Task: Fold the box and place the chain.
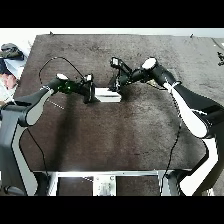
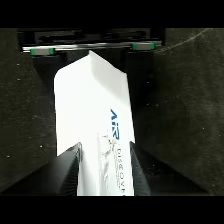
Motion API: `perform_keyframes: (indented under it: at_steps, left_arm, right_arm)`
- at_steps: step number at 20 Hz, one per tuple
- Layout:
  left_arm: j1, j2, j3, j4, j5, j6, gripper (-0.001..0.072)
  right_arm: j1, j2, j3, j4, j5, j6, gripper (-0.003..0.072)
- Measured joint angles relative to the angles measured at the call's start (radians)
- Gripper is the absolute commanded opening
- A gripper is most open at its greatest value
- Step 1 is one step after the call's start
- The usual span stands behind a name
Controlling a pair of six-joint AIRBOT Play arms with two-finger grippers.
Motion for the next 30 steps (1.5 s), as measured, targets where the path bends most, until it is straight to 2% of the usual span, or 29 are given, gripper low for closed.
perform_keyframes:
  at_steps: [1, 2, 12, 13, 14, 28, 29, 30]
  left_arm:
    - [0.0, 0.0, 0.0, 0.0, 0.0, 0.0, 0.0345]
    - [0.0, 0.0, 0.0, 0.0, 0.001, -0.001, 0.0345]
    - [0.0, 0.0, 0.0, 0.0, 0.0, 0.0, 0.0345]
    - [0.0, 0.0, 0.0, 0.0, 0.0, 0.0, 0.0344]
    - [0.0, 0.0, 0.0, -0.001, 0.0, 0.0, 0.0344]
    - [0.0, 0.0, 0.0, 0.001, -0.003, 0.002, 0.0344]
    - [0.0, 0.0, 0.0, 0.001, -0.002, 0.002, 0.0344]
    - [0.0, 0.0, 0.0, 0.001, -0.002, 0.003, 0.0345]
  right_arm:
    - [0.0, 0.0, 0.0, -0.002, -0.011, 0.0, 0.0192]
    - [0.0, 0.0, 0.0, -0.003, -0.018, 0.0, 0.0152]
    - [0.0, -0.013, 0.0, -0.045, 0.044, 0.0, 0.0149]
    - [0.0, -0.016, 0.0, -0.048, 0.045, 0.0, 0.0113]
    - [0.0, -0.018, 0.0, -0.051, 0.043, 0.0, 0.004]
    - [0.0, -0.047, 0.0, -0.07, 0.109, 0.006, 0.0042]
    - [0.0, -0.055, 0.0, -0.07, 0.116, 0.011, 0.0056]
    - [-0.001, -0.063, 0.0, -0.071, 0.123, 0.017, 0.0193]
